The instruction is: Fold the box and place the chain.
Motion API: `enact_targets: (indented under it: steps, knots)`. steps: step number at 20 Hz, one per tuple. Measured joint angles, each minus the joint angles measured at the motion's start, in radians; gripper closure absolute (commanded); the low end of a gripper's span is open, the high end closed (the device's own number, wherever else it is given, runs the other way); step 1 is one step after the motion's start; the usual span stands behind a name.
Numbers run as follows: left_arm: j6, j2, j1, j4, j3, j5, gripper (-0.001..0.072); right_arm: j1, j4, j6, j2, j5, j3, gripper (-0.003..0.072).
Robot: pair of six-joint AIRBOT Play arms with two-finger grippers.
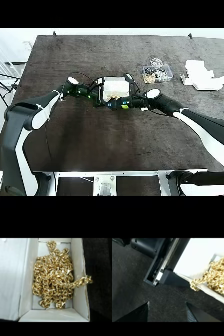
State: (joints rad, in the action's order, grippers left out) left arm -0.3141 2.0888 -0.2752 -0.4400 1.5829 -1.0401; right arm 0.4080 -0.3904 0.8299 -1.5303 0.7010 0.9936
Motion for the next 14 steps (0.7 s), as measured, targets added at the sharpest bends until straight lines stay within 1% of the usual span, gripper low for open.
enact_targets:
  steps: [3,8,10,14]
  knots:
    - [0.0,0.0,0.0,0.0,0.0,0.0,0.0298,0.011,0.024,-0.013,-0.024,-0.015,-0.002,0.0139]
    - [0.0,0.0,0.0,0.0,0.0,0.0,0.0298,0.019,0.033,-0.021,-0.042,-0.103,-0.003,0.0138]
    - [0.0,0.0,0.0,0.0,0.0,0.0,0.0298,0.02,0.035,-0.022,-0.044,-0.135,-0.003,0.0114]
    - [0.0,0.0,0.0,0.0,0.0,0.0,0.0299,0.038,0.039,-0.023,-0.047,-0.179,-0.003,0.0115]
